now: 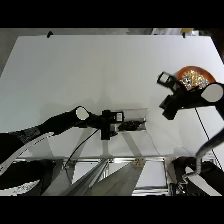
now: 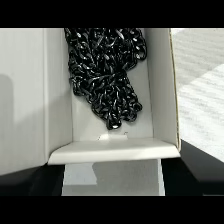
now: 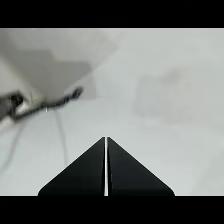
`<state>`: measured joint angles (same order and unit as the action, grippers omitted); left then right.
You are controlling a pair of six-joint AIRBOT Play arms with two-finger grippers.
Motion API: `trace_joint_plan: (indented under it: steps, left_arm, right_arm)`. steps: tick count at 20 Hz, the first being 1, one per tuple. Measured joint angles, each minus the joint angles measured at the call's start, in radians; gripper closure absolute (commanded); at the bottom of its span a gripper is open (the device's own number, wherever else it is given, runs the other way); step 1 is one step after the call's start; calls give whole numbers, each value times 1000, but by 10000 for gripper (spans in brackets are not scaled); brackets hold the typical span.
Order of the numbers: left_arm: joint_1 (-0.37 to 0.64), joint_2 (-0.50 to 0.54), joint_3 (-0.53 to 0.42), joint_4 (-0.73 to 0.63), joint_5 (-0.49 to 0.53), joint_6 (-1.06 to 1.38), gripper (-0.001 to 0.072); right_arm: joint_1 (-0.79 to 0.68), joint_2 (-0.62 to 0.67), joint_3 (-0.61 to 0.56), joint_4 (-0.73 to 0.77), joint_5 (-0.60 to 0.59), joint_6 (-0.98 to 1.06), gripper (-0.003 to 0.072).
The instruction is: Fold the box and place the chain.
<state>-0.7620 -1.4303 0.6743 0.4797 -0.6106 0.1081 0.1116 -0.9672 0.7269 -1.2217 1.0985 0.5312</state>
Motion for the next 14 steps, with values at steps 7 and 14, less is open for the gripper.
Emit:
trace_joint_plan:
  steps: [7, 14]
  left_arm:
    - [0, 0, 0, 0, 0, 0, 498]
    - [0, 0, 0, 0, 0, 0, 498]
  right_arm:
    - [-11, -42, -220, 163, -50, -605, 479]
    - [-13, -46, -270, 378, -99, -818, 490]
